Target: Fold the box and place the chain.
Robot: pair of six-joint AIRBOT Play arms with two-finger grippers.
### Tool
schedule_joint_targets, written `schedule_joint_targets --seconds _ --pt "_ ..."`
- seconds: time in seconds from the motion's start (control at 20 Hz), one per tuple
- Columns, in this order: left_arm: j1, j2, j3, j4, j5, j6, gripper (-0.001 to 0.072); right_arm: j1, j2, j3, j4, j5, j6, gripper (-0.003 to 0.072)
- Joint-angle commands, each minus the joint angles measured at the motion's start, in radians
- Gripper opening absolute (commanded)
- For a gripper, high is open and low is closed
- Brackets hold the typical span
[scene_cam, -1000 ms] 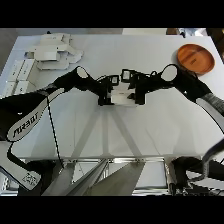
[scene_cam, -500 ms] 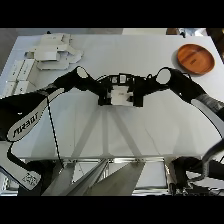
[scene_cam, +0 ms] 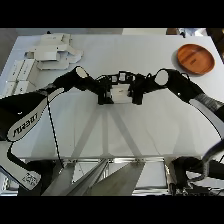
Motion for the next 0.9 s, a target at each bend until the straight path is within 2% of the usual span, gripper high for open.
schedule_joint_targets --seconds 0.0,0.45,0.85 --pt "-0.001 0.001 0.001 -0.001 -0.007 0.003 0.0584 0.000 0.010 0.000 -0.007 -0.013 0.006 0.0180" --pt "-0.001 0.001 0.001 -0.001 -0.007 0.003 0.0584 0.001 0.035 0.000 0.034 0.064 0.006 0.0178" --pt "-0.001 0.001 0.001 -0.001 -0.007 0.003 0.0584 0.021 0.038 0.000 0.090 0.005 0.003 0.0152"
